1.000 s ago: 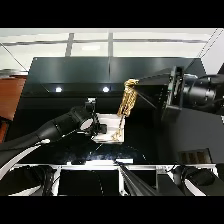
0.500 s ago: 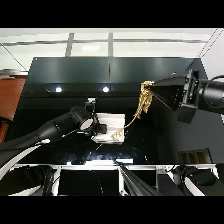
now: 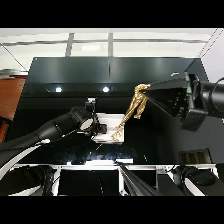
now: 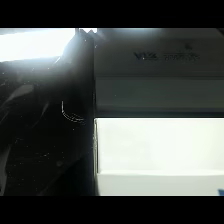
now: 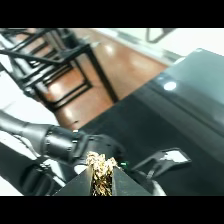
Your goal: Fold the box and place the chain.
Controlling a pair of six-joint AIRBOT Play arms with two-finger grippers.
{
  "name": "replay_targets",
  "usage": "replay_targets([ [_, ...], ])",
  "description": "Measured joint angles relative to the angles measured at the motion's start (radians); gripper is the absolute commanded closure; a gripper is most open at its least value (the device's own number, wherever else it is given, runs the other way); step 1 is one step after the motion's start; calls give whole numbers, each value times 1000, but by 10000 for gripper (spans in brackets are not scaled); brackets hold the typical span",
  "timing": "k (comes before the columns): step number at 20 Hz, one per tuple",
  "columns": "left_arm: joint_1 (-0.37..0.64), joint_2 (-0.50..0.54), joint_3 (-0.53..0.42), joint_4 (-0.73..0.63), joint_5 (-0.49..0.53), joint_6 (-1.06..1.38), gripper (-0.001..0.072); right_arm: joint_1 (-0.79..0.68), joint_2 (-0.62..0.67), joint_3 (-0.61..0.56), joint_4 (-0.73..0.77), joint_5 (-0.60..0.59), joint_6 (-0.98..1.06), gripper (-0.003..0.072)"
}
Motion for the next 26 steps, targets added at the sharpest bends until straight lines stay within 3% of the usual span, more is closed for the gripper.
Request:
replay_targets([
  [9, 0, 0, 0, 0, 1, 0, 682, 157, -107, -18, -25, -60, 19, 666],
  [21, 0, 0, 0, 0, 2, 0, 682, 265, -233, -229, -129, -172, 125, 664],
  [22, 0, 0, 0, 0, 2, 0, 682, 267, -242, -234, -137, -176, 142, 640],
  [23, 0, 0, 0, 0, 2, 0, 682, 267, -249, -237, -151, -177, 155, 386],
  [24, 0, 0, 0, 0, 2, 0, 682, 269, -255, -240, -157, -179, 167, 234],
  [26, 0, 0, 0, 0, 1, 0, 682, 267, -262, -243, -170, -172, 180, 207],
])
